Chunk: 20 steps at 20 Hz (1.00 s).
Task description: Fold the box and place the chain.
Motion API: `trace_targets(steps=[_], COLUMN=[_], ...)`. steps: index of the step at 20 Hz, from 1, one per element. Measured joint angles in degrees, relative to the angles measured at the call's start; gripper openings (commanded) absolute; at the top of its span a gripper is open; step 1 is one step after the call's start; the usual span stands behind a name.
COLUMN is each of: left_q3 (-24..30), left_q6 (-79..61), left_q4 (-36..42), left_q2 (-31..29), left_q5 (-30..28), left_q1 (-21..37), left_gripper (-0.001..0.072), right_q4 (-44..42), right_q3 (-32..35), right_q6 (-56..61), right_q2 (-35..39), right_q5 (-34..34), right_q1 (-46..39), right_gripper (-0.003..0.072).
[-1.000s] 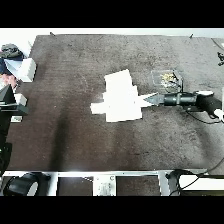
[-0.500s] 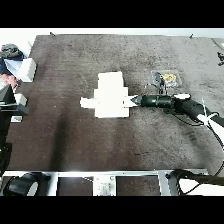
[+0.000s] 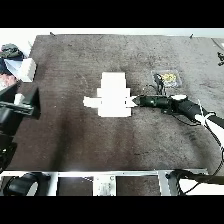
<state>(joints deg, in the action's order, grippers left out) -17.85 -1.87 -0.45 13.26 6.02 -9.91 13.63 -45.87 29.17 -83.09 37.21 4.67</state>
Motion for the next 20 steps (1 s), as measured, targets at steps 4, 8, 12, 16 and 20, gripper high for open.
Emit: trace_targets(steps=[4, 8, 12, 16, 20], left_q3=[-6.95, -17.9, -31.5, -48.0, -66.71], left_q6=[-0.52, -0.22, 5.03, 19.23, 33.4], left_q4=[0.02, 0.04, -2.4, -13.92, -24.85], left_q2=[14.03, 32.89, 51.84, 68.85, 84.13], left_q5=[7.41, 14.1, 22.36, 33.24, 47.36], left_q1=[0.0, 0.02, 0.02, 0.0, 0.0], left_gripper=[0.0633, 0.0632, 0.0632, 0.0633, 0.0633], right_q4=[-0.92, -1.25, -1.42, -1.42, -1.42], right_q3=[0.02, 0.02, 0.02, 0.0, 0.0], right_q6=[-0.72, -1.14, -1.81, -2.23, -2.54], right_q2=[-0.07, -0.07, -0.07, -0.07, -0.07], right_q5=[0.07, 0.9, 1.29, 1.31, 1.29], right_q1=[0.04, 0.04, 0.07, 0.09, 0.09], right_gripper=[0.0009, 0.0009, 0.0009, 0.0009, 0.001])
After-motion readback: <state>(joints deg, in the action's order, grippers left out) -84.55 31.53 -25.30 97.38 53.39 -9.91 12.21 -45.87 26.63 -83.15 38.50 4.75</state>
